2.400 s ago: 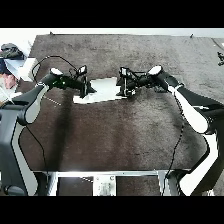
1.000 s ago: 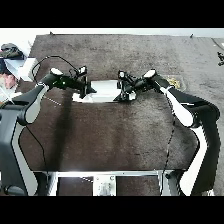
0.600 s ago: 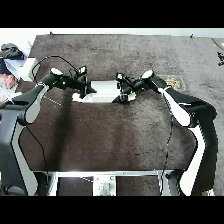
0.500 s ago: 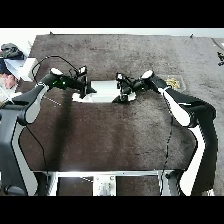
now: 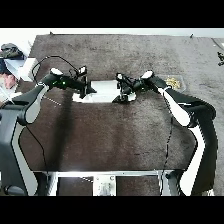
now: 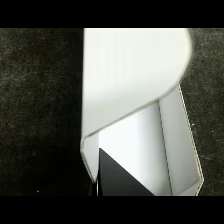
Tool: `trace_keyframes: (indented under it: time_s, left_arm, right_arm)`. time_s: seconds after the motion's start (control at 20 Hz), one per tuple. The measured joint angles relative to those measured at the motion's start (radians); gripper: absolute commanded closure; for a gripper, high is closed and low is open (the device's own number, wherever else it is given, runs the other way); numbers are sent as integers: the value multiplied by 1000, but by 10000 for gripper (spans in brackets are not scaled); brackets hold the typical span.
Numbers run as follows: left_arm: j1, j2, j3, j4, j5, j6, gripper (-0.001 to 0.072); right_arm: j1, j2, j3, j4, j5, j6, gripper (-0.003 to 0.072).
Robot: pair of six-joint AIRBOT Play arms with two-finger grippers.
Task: Fold the box and place the chain.
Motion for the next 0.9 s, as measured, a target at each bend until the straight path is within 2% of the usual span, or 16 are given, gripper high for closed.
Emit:
trace_keyframes:
  time_s: [0.9]
  left_arm:
    - [0,0,0,0,0,0,696]
  right_arm:
    - [0,0,0,-7,-27,0,254]
